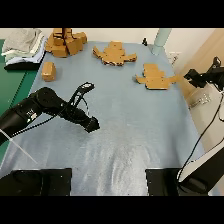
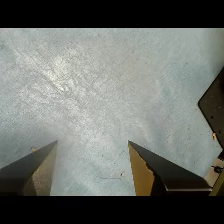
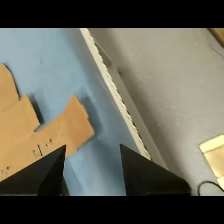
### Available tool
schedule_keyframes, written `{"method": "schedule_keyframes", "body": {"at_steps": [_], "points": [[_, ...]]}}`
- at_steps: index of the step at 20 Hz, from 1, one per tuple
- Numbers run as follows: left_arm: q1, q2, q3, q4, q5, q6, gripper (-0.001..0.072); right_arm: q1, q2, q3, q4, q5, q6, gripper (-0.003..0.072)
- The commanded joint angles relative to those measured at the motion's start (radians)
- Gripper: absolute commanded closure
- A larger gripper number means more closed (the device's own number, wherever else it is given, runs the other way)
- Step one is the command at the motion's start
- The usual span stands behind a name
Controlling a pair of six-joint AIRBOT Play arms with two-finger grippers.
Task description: Fold the box.
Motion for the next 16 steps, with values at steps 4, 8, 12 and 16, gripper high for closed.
{"method": "schedule_keyframes", "body": {"at_steps": [4,8,12,16], "points": [[0.000,0.000,0.000,0.000,0.000,0.000,0.0022,0.057,-0.209,0.197,0.090,0.050,-0.058,0.0185],[0.000,0.000,0.000,0.000,0.000,0.000,0.0022,0.069,-0.217,0.200,0.090,0.081,-0.061,0.0351],[0.000,0.000,0.000,0.000,0.000,0.000,0.0021,0.072,-0.192,0.213,0.091,-0.010,-0.062,0.0639],[0.000,0.000,0.000,0.000,0.000,0.000,0.0022,0.098,-0.081,0.206,0.091,-0.119,-0.122,0.0688]]}}
